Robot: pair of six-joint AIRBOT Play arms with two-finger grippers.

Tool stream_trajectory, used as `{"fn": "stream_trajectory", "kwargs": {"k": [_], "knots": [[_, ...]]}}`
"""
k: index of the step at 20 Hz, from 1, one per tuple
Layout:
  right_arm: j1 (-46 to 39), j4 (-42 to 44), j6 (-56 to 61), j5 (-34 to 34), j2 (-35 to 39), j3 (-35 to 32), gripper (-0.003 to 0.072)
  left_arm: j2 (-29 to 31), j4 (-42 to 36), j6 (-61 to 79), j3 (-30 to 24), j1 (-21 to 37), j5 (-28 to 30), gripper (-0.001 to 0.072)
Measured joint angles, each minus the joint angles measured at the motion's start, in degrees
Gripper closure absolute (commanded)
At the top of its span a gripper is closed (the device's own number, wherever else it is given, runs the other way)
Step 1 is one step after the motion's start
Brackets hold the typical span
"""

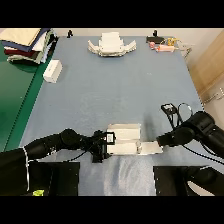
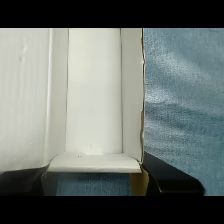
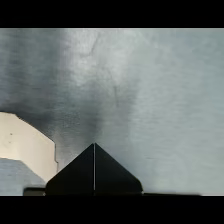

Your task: Fold the box.

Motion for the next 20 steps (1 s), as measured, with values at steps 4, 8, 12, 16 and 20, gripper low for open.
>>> {"fn": "stream_trajectory", "kwargs": {"k": [4,8,12,16,20], "knots": [[-0.7,10.9,-2.0,3.2,-5.1,-1.4,0.0682,0.0,0.0,0.0,0.0,0.0,0.0,0.0197],[-0.9,18.0,-4.8,4.8,-5.1,-0.1,0.0681,0.0,0.0,0.0,0.0,0.0,0.0,0.0197],[-0.9,21.0,-6.2,5.2,-2.8,2.0,0.043,0.0,0.0,0.0,0.0,0.0,0.1,0.0197],[-0.9,23.1,-6.7,4.3,-2.0,3.2,0.0376,0.0,0.0,0.0,0.0,0.0,0.0,0.0197],[-0.9,25.1,-6.8,3.8,-1.8,3.5,0.0219,0.0,0.0,0.0,0.0,0.0,0.0,0.0197]]}}
